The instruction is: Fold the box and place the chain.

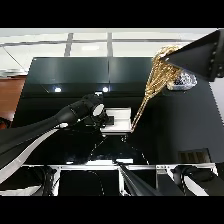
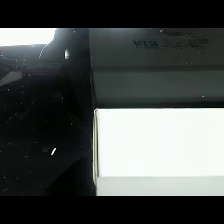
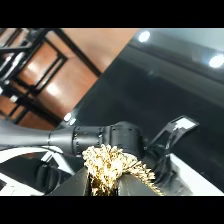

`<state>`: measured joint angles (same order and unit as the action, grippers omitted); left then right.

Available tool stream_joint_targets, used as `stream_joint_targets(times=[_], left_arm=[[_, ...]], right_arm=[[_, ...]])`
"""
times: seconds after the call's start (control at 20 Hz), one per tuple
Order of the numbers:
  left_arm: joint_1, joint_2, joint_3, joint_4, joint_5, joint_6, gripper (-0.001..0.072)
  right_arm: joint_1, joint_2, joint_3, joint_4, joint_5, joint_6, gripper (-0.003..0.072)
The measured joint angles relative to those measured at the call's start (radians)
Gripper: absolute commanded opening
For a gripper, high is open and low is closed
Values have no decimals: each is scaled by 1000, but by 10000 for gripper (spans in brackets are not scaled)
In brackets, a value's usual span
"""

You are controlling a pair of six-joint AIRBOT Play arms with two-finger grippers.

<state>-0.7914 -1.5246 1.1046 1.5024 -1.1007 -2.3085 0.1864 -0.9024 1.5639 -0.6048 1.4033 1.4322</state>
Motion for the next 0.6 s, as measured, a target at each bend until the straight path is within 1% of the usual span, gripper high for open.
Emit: stream_joint_targets(times=[0.3,0.5,0.6], left_arm=[[0,0,0,0,0,0,29],[0,0,0,0,0,0,29],[0,0,0,0,0,0,29]], right_arm=[[63,-24,-37,2,-70,4,12],[82,-60,-46,-13,-82,4,12],[85,-73,-70,-32,-77,4,11]])
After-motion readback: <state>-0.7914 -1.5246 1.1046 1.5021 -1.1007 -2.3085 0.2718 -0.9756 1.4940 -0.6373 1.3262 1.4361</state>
